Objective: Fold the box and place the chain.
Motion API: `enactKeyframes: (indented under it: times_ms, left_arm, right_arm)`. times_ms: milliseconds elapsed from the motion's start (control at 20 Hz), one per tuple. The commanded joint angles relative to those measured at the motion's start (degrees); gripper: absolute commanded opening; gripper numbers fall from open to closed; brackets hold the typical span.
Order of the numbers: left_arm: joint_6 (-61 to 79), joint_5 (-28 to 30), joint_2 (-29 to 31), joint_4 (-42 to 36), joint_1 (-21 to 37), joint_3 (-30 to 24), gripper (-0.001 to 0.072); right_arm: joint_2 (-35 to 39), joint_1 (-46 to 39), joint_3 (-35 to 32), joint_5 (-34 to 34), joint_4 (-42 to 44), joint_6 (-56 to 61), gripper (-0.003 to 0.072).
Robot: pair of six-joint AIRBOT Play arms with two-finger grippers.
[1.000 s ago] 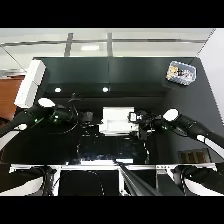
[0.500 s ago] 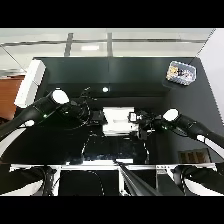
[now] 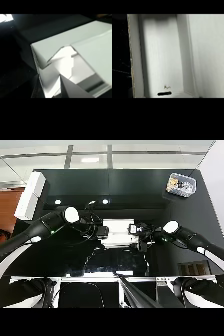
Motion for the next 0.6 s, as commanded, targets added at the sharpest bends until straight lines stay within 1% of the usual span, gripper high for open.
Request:
enactKeyframes:
  times_ms: [0, 200, 450, 500, 550]
  left_arm:
    - [-5.70, 1.75, -0.02, 3.08, -1.68, 0.09, 0.0309]
    - [-8.87, 1.95, -0.02, 4.87, -3.98, 0.09, 0.0308]
    - [-16.41, 1.68, -0.37, 12.41, -6.21, 0.11, 0.0307]
    - [-16.94, 1.49, -0.72, 12.70, -6.25, 0.13, 0.0284]
    - [-17.31, 1.22, -1.31, 12.72, -6.27, 0.42, 0.0282]
  right_arm:
    - [-0.02, 0.02, 0.00, 0.02, 0.02, -0.02, 0.0107]
    - [0.00, 0.02, 0.00, 0.02, 0.00, -0.02, 0.0107]
    - [-0.02, 0.02, 0.00, 0.00, 0.00, -0.02, 0.0107]
    - [-0.02, 0.02, 0.00, 0.00, 0.00, -0.02, 0.0107]
    - [0.00, 0.02, 0.00, 0.02, 0.00, -0.02, 0.0107]
